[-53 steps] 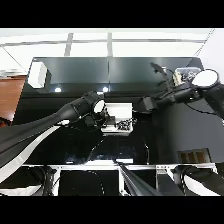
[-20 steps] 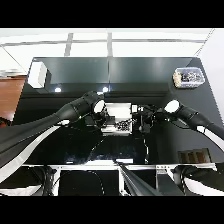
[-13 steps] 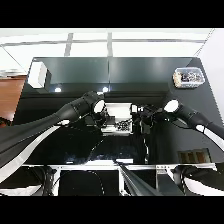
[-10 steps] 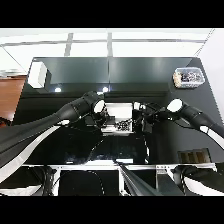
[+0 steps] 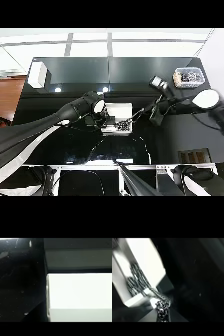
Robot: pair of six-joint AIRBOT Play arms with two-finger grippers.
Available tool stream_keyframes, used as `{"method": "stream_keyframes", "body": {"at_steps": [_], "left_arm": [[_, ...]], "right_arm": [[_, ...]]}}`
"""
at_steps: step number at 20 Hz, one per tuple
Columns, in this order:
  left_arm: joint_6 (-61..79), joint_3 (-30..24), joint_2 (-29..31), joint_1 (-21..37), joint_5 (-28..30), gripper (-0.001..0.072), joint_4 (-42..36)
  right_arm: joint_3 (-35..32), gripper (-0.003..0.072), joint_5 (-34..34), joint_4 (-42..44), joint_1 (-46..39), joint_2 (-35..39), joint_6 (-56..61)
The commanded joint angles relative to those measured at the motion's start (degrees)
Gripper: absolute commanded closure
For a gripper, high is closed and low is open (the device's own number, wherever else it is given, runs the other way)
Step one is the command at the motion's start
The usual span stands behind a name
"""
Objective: Fold the box and place the chain.
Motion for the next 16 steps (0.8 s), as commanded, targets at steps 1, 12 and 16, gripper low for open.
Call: {"method": "stream_keyframes", "body": {"at_steps": [1,12,16], "left_arm": [[0.0,-0.02,0.02,0.02,0.07,0.0681,0.02],[0.0,-0.02,0.02,0.02,0.24,0.0681,0.02],[0.0,-0.02,0.02,0.02,0.22,0.0681,0.0]], "right_arm": [[9.14,0.0672,8.55,4.81,-0.24,3.67,10.64],[8.81,0.0668,8.41,19.37,3.56,-1.01,14.08],[2.01,0.0665,4.28,16.52,5.49,-6.25,15.08]]}}
